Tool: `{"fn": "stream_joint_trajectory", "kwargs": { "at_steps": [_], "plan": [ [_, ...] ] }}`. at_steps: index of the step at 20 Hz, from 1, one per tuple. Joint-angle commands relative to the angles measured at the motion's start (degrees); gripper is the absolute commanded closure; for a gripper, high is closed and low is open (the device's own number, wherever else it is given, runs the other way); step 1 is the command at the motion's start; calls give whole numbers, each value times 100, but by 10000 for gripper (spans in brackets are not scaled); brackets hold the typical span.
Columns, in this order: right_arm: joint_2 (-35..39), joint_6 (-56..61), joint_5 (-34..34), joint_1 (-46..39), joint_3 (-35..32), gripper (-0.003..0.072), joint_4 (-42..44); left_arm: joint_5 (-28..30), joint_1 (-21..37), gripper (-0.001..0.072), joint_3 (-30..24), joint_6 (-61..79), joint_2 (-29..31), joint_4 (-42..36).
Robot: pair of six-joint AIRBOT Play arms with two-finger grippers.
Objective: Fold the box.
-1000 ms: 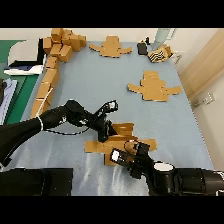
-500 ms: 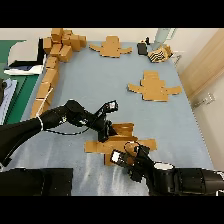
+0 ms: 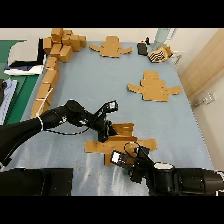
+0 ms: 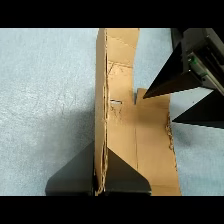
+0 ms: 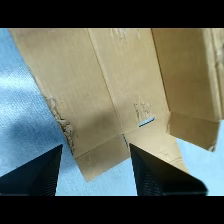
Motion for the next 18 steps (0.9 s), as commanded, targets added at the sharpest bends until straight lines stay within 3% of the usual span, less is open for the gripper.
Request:
{"fn": "stream_joint_trajectory", "kwargs": {
  "at_steps": [1,18],
  "plan": [
    [-2,-2,4,-2,-15,51,-63,-2,0,695,4,2,4,2],
    [11,20,-149,-2,164,52,-564,-2,0,696,4,2,4,2]
  ]
}}
